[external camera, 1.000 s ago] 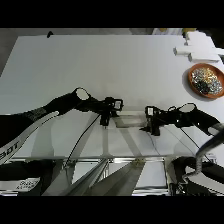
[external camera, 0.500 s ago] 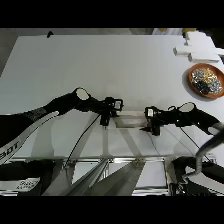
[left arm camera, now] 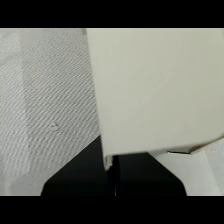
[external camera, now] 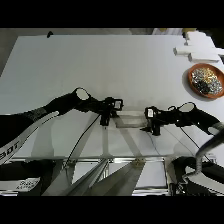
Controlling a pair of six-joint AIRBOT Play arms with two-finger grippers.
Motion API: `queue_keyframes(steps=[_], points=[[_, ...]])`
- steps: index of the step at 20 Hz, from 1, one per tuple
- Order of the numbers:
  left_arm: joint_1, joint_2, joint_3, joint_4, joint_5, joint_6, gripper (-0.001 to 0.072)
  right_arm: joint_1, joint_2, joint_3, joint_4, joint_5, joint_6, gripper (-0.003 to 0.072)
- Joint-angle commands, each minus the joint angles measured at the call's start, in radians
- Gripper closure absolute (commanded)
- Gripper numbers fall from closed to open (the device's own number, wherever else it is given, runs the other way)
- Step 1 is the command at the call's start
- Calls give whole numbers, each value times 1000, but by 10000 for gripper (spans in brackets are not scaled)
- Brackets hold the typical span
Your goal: Fold the box and place the chain.
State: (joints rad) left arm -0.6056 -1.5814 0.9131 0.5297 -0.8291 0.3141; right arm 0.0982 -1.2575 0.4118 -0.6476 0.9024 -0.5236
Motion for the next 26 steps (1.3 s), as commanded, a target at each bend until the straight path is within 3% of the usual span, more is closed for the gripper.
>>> queue_keyframes(steps=[1,3,4,5,9,10,13,14,17,19,22,24,26], points=[[3,4,1,-42,-4,-4,622,0,-1,-1,0,-1,2,369],[14,24,1,-42,0,-27,360,0,-1,-1,0,-1,2,369],[24,38,0,-40,4,-57,297,0,-1,-1,0,-1,2,369],[41,54,1,-23,1,-90,251,0,-1,-1,0,-1,2,369],[128,134,1,210,-54,-322,242,0,-1,-1,0,-1,2,369],[151,163,0,268,-100,-380,261,0,-1,-1,1,-1,2,369],[154,279,1,309,-244,-409,652,0,-1,-1,1,-1,2,369],[128,322,0,309,-275,-409,707,0,-1,-1,1,-1,2,369],[-22,388,0,306,-271,-463,708,0,-1,-1,1,-1,2,369],[-149,372,0,271,-182,-499,707,0,-1,-1,1,-1,2,369],[-268,320,0,214,149,-563,707,0,-1,-1,1,-1,2,369],[-275,298,0,113,328,-570,707,0,-1,-1,0,-1,2,369],[-250,262,0,7,446,-575,708,0,-1,-1,0,-1,2,369]])
